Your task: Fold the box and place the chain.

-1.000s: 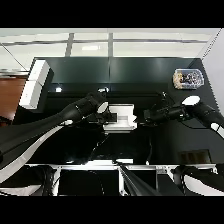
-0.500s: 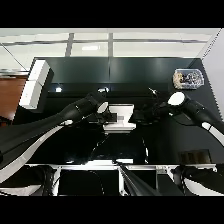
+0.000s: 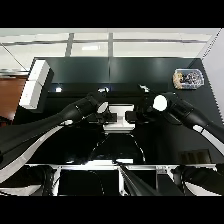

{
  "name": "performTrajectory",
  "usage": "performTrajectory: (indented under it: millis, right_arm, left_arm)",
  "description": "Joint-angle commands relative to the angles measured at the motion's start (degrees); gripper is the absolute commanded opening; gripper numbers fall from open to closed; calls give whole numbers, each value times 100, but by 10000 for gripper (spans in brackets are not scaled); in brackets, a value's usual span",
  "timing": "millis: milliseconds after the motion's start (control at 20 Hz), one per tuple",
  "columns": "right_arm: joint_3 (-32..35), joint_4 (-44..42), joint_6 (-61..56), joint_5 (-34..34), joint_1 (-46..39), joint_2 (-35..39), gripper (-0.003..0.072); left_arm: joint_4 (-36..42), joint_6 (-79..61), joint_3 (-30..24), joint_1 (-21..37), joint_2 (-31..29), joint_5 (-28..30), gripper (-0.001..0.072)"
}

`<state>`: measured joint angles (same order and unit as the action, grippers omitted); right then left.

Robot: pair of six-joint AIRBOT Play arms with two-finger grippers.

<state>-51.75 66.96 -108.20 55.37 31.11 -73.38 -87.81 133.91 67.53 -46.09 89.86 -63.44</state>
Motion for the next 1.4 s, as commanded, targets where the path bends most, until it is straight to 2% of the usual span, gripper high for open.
performTrajectory:
  millis: [0,350,400,600,750,950,1350]
  right_arm:
    - [-118,599,-778,-11,310,-9,368]
    - [-120,927,-1132,-11,420,-11,364]
    - [-120,1019,-1158,9,457,-17,308]
    - [-175,1156,-1266,170,682,-210,308]
    - [-470,1484,-1414,326,866,-476,308]
    - [-745,1947,-1700,798,876,-761,307]
    - [-826,1945,-1958,887,901,-1016,306]
  left_arm:
    - [-2,-2,4,4,4,0,26]
    - [0,0,4,4,4,15,27]
    - [-2,0,4,4,4,15,26]
    - [-2,-2,4,4,4,15,26]
    - [-2,-2,4,4,4,13,27]
    - [-2,0,4,4,4,15,26]
    - [-2,0,2,4,4,13,26]
